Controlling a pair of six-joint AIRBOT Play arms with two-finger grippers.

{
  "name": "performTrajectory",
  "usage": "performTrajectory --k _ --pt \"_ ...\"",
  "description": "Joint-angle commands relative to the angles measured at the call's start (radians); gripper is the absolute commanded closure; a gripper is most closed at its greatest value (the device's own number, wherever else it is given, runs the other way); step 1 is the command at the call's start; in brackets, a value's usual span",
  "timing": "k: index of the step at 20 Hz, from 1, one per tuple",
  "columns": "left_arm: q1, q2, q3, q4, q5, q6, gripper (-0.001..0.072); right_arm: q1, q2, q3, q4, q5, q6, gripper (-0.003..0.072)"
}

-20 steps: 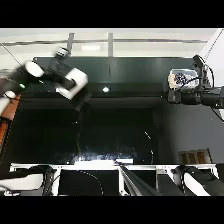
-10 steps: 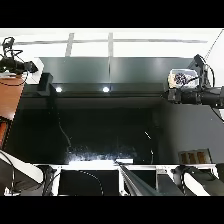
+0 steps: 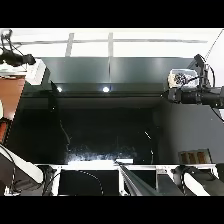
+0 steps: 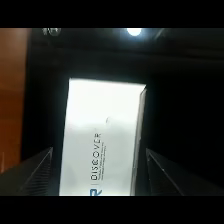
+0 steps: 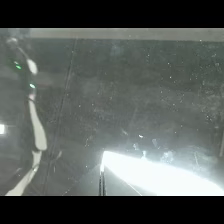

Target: Fold the box and place the chain.

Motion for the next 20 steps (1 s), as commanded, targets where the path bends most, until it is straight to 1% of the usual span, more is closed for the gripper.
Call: performTrajectory --k 1,2,3,4,5,6,7,8,10,11,13,14,16,17,18,20 --pt "-0.006 0.129 0.013 -0.05 -0.083 -0.051 -0.0011 0.001 0.001 0.001 0.0 -0.028 -0.01 0.0655" --pt "-0.016 0.17 0.01 -0.122 -0.195 -0.114 -0.0001 0.001 0.001 0.002 0.0 -0.048 -0.063 0.0655" --pt "-0.033 0.204 -0.003 -0.166 -0.32 -0.159 0.0221 0.001 0.003 0.004 -0.001 -0.076 -0.133 0.0655" --pt "-0.064 0.241 -0.032 -0.174 -0.433 -0.193 0.0673 0.0 0.003 0.009 -0.003 -0.13 -0.171 0.0654" --pt "-0.107 0.284 -0.079 -0.179 -0.488 -0.185 0.0683 -0.001 0.003 0.02 -0.006 -0.176 -0.172 0.0654" --pt "-0.151 0.333 -0.13 -0.182 -0.511 -0.168 0.0684 -0.003 0.004 0.037 -0.009 -0.19 -0.171 0.0654" --pt "-0.198 0.394 -0.193 -0.187 -0.502 -0.144 0.0684 -0.007 0.007 0.053 -0.01 -0.169 -0.159 0.0654" --pt "-0.253 0.478 -0.285 -0.204 -0.463 -0.108 0.0684 -0.008 0.02 0.06 -0.012 -0.139 -0.146 0.0653" --pt "-0.371 0.68 -0.529 -0.213 -0.312 -0.072 0.0684 -0.005 0.052 0.059 -0.056 -0.067 -0.125 0.0645" --pt "-0.426 0.795 -0.683 -0.213 -0.212 -0.072 0.0683 -0.003 0.072 0.053 -0.122 -0.038 -0.089 0.0645" --pt "-0.509 1.019 -1.005 -0.214 -0.014 -0.073 0.0683 -0.003 0.138 0.006 -0.238 -0.049 -0.044 0.0645" --pt "-0.532 1.121 -1.154 -0.215 0.067 -0.078 0.0683 -0.003 0.196 -0.052 -0.267 -0.102 -0.043 0.0645" --pt "-0.543 1.31 -1.421 -0.222 0.192 -0.085 0.0683 -0.005 0.315 -0.218 -0.292 -0.272 -0.025 0.0645" --pt "-0.542 1.39 -1.522 -0.216 0.223 -0.079 0.0682 -0.006 0.346 -0.293 -0.301 -0.341 -0.025 0.0645" --pt "-0.542 1.45 -1.587 -0.204 0.236 -0.079 0.0682 -0.006 0.35 -0.33 -0.304 -0.356 -0.025 0.0644" --pt "-0.542 1.538 -1.654 -0.194 0.252 -0.08 0.0682 -0.006 0.349 -0.348 -0.299 -0.35 -0.025 0.0644"
